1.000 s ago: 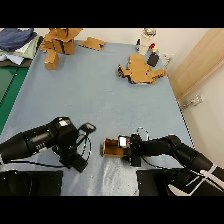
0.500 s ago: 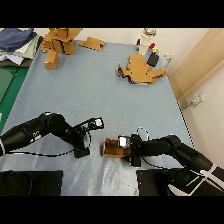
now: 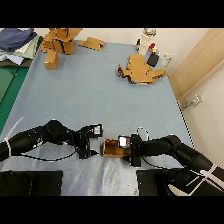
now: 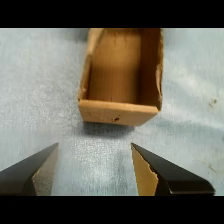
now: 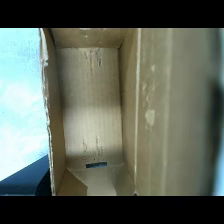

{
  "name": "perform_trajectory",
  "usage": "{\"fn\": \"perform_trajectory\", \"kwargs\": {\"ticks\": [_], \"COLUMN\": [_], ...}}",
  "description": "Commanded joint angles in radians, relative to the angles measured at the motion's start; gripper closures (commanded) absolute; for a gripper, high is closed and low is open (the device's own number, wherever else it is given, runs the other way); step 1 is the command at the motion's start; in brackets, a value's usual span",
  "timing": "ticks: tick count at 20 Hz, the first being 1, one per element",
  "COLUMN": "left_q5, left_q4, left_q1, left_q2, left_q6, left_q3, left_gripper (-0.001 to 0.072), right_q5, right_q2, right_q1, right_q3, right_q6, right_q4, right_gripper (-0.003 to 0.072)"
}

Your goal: Fold the box.

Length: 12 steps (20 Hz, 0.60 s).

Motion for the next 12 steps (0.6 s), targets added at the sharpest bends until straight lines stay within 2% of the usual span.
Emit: {"fn": "perform_trajectory", "kwargs": {"ticks": [1,3,12], "left_q5": [-0.007,-0.039,-0.035], "left_q4": [-0.199,-0.231,-0.226], "left_q1": [0.002,0.002,0.002], "left_q2": [-0.026,-0.036,-0.037], "left_q6": [0.153,0.203,0.218], "left_q3": [-0.014,-0.014,-0.03], "left_gripper": [0.001,0.001,0.001], "right_q5": [0.0,0.0,0.0], "right_q2": [0.0,0.0,0.0], "right_q1": [0.0,0.0,0.0], "right_q3": [0.0,0.0,0.0], "right_q6": [0.0,0.0,0.0], "right_q4": [0.0,0.0,0.0], "right_gripper": [0.019,0.019,0.0191]}}
